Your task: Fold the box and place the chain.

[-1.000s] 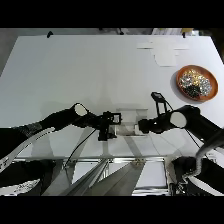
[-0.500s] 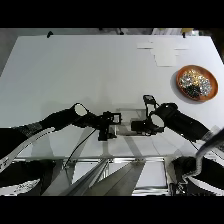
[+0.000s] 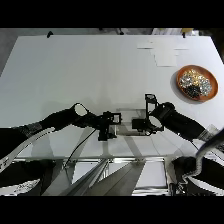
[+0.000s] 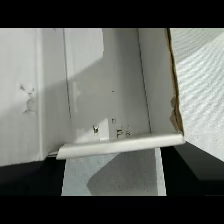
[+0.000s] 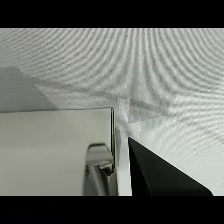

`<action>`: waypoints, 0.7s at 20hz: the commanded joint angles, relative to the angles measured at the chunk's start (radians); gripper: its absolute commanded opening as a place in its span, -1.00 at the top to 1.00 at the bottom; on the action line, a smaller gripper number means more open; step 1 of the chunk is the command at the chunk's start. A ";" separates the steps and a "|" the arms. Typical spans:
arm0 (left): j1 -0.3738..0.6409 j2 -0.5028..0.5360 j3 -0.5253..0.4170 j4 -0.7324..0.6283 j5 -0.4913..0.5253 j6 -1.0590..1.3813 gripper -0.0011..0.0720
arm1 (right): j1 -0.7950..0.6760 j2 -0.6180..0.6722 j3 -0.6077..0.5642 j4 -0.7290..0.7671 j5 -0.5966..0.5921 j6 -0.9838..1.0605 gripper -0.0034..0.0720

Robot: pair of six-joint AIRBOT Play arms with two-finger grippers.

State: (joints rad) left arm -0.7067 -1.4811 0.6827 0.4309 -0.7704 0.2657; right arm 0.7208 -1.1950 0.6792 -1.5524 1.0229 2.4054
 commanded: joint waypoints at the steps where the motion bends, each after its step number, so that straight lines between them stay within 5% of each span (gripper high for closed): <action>1: 0.001 0.001 0.001 0.000 0.000 0.001 0.59 | 0.001 -0.002 0.000 -0.008 -0.027 0.002 0.19; 5: 0.001 0.001 0.001 0.000 0.000 0.001 0.59 | 0.001 -0.002 0.000 -0.004 -0.012 -0.049 0.24; 7: 0.001 0.001 0.001 0.000 0.000 0.001 0.59 | 0.001 -0.002 -0.003 0.006 -0.013 -0.077 0.50; 10: 0.001 0.001 0.001 0.000 0.000 0.001 0.59 | 0.001 -0.002 -0.022 0.020 -0.010 -0.111 0.56; 11: 0.001 0.001 0.001 0.000 0.000 0.001 0.59 | 0.001 -0.002 -0.035 0.024 -0.006 -0.112 0.81; 14: 0.001 0.001 0.001 0.000 0.000 0.001 0.59 | 0.001 -0.002 -0.051 0.018 0.009 -0.112 0.87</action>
